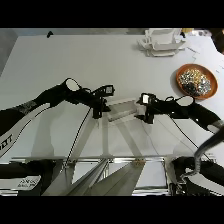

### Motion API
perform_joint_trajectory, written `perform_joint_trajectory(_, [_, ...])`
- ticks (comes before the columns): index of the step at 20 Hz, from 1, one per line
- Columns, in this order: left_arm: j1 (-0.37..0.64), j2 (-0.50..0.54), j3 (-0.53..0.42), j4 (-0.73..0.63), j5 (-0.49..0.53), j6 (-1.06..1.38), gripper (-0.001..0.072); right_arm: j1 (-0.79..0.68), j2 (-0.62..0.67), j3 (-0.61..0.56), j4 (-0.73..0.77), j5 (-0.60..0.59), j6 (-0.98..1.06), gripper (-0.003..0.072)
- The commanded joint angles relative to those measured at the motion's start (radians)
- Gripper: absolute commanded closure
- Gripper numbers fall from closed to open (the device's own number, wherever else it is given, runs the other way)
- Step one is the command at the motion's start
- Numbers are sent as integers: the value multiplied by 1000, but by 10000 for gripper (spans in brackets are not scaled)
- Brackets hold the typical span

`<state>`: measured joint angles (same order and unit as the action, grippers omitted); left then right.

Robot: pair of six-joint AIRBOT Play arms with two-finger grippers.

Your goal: Fold the box and place the chain.

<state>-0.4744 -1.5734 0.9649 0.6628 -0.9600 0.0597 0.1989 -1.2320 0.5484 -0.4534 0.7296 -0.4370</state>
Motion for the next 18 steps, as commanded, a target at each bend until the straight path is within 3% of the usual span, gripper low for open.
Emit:
perform_joint_trajectory(1, [-1, -1, -1, 0, -2, 0, 701, -3, -70, 46, 53, 74, -44, 0])
perform_joint_trajectory(9, [-1, -1, -1, 0, -2, 0, 701, 39, -100, 43, 54, 178, 3, 1])
perform_joint_trajectory(14, [-1, -1, -1, 0, -2, 0, 701, 38, -100, 8, -90, 179, 97, 2])
perform_joint_trajectory(18, [-1, -1, -1, 0, -2, 0, 701, 38, -98, 2, -99, 171, 97, 2])
